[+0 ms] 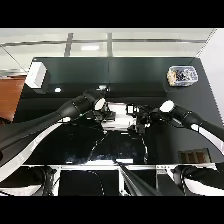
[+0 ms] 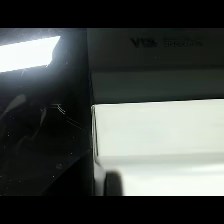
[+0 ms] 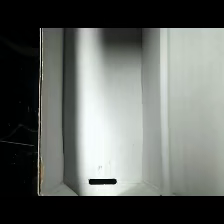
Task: Fold the box and place the chain.
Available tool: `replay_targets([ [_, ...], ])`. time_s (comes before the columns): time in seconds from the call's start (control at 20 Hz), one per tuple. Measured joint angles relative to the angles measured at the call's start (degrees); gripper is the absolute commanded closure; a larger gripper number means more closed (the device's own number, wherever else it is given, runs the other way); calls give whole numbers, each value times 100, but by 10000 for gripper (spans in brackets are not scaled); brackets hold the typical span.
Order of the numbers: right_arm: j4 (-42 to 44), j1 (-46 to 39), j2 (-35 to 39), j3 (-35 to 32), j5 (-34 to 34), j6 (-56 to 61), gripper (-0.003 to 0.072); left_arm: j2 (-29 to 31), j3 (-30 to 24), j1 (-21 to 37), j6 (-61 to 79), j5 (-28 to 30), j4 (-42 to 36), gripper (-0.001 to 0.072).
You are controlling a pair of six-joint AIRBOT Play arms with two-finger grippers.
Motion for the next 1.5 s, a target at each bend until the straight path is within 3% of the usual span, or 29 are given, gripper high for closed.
replay_targets([
  [0.1,-4,0,0,0,11,0,406,0,0,0,9,7,-9,685],
  [0.2,-9,0,0,0,44,0,-34,0,0,0,15,13,-31,684],
  [0.8,-1158,-179,855,4,533,1014,-34,0,0,2,17,37,-170,683],
  [0.85,-1097,-181,874,4,525,1034,16,0,0,2,17,35,-170,684],
  [0.9,-1051,-186,892,4,501,1051,135,0,0,2,17,35,-170,683],
  [1.05,-833,-179,914,4,417,1064,146,0,0,2,22,15,-164,684],
  [1.1,-750,-179,916,4,417,1051,306,0,0,2,42,13,-146,684],
  [1.15,-675,-179,922,4,424,1047,344,0,0,2,63,15,-122,685],
  [1.3,-463,-175,909,4,435,1027,344,0,0,2,98,7,-105,685],
  [1.4,-345,-120,883,4,442,1025,445,0,0,2,109,-17,-79,685],
  [1.5,-256,-9,824,4,457,1023,445,0,0,4,122,-17,-66,685],
])
